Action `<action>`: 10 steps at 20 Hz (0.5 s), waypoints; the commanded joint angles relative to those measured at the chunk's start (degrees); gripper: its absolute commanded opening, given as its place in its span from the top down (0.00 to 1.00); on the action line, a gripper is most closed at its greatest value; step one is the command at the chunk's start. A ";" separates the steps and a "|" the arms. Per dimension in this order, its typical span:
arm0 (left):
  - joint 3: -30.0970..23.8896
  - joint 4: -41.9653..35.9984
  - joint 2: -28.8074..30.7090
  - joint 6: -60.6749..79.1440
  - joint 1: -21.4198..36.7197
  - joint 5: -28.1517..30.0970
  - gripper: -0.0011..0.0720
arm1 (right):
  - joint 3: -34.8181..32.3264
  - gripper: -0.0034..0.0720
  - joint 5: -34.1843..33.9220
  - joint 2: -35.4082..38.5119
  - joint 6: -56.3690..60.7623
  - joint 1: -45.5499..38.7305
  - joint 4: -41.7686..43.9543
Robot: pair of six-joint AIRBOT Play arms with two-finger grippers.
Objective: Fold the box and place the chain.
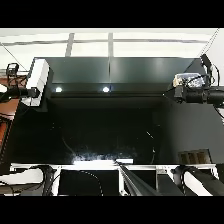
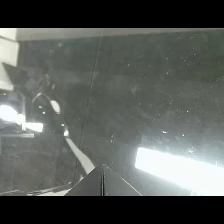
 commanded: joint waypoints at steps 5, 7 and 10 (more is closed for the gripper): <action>5.97 0.61 3.08 -1.42 -0.96 -5.79 0.00 | 0.04 0.94 -0.94 -0.04 0.35 3.37 0.20; 8.17 0.59 7.43 -2.01 -0.94 -10.12 0.00 | 0.24 0.94 -1.31 0.00 -1.38 5.55 1.73; 10.34 0.52 15.43 -7.37 -0.96 -16.81 0.27 | 3.19 0.94 -0.59 0.02 -2.62 9.20 -3.72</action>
